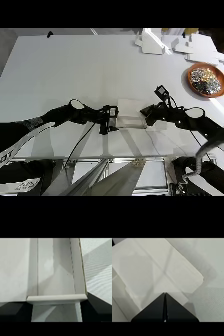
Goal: Fold the box and place the chain.
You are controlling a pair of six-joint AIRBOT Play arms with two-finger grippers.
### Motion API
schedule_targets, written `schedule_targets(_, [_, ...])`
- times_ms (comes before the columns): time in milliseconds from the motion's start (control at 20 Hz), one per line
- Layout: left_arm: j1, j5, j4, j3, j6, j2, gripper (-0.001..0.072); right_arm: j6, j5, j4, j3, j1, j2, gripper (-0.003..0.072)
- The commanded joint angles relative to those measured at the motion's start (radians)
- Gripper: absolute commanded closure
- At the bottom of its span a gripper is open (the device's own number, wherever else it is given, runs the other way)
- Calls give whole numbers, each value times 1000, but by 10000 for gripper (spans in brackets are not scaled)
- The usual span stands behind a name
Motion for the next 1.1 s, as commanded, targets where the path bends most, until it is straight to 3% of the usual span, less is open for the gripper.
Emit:
schedule_targets(0, [0, 0, 0, 1, 0, 0, 574, 158, 138, -249, 108, -2, 56, 670])
schedule_targets(150, [0, 0, 0, 1, 0, 0, 574, 145, 253, -396, 174, -2, 157, 671])
schedule_targets(300, [0, 1, 0, 1, 0, 0, 574, -39, 415, -639, 175, -2, 257, 671])
schedule_targets(450, [0, 0, 0, 1, 0, 0, 574, -54, 504, -826, 158, -6, 265, 671])
schedule_targets(500, [0, 0, 0, 1, 0, 0, 574, -66, 458, -807, 132, -10, 264, 668])
schedule_targets(600, [0, -3, 0, 1, 0, 0, 574, -114, 311, -697, 58, -10, 263, 423])
schedule_targets(700, [0, -3, 0, 1, 0, 0, 574, -200, 211, -649, 4, -10, 263, 421])
schedule_targets(850, [0, -3, 0, 1, 0, 0, 574, -282, 163, -637, -12, -10, 248, 474])
schedule_targets(1050, [0, -3, 0, 1, 0, 0, 574, -344, 130, -471, -12, -10, 155, 515])
